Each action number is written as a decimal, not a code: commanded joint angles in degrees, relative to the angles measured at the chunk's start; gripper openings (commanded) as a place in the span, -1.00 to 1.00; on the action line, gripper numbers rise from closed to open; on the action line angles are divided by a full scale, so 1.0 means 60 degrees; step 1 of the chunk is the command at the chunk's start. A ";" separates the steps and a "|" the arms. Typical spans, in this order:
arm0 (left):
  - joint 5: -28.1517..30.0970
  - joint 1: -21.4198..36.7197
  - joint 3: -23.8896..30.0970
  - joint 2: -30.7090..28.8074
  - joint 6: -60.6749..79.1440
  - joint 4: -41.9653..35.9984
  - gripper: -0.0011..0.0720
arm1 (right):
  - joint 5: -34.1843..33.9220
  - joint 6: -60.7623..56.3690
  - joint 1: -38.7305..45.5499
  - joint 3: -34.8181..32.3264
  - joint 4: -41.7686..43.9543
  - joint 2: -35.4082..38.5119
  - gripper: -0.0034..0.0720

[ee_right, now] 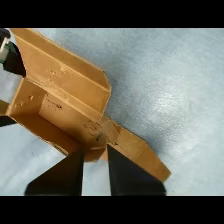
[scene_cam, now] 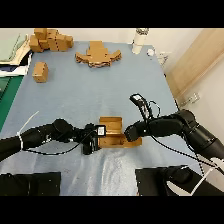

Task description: Fold the box.

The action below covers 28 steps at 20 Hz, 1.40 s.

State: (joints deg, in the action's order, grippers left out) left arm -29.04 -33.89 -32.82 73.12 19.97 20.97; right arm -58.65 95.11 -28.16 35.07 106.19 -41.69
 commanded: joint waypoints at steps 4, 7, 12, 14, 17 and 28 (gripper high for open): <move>0.0080 0.0007 0.0004 0.0000 -0.0011 0.0004 0.47 | -0.1603 0.3399 -0.0004 -0.0007 -0.1829 -0.0058 0.61; 0.0080 0.0007 0.0004 0.0000 -0.0011 0.0004 0.47 | -0.1698 0.4258 -0.0007 -0.0007 -0.1960 -0.0339 0.64; 0.0080 0.0007 0.0004 0.0000 -0.0015 0.0004 0.47 | -0.1399 0.6448 -0.0007 -0.0007 -0.1282 -0.1501 0.64; 0.0080 0.0007 0.0004 0.0000 -0.0015 0.0004 0.47 | -0.0896 0.6597 -0.0007 -0.0004 -0.0685 -0.1807 0.64; 0.0076 0.0007 0.0004 0.0000 -0.0011 0.0004 0.47 | -0.0514 0.7184 -0.0007 -0.0004 -0.0390 -0.1854 0.42; 0.0073 0.0000 0.0004 0.0000 -0.0015 0.0004 0.47 | -0.0135 0.8586 -0.0007 -0.0106 -0.0441 -0.1978 0.43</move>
State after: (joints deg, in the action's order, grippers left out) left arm -28.58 -33.89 -32.82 73.12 19.88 20.97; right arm -60.31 144.57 -28.16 34.83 104.09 -53.21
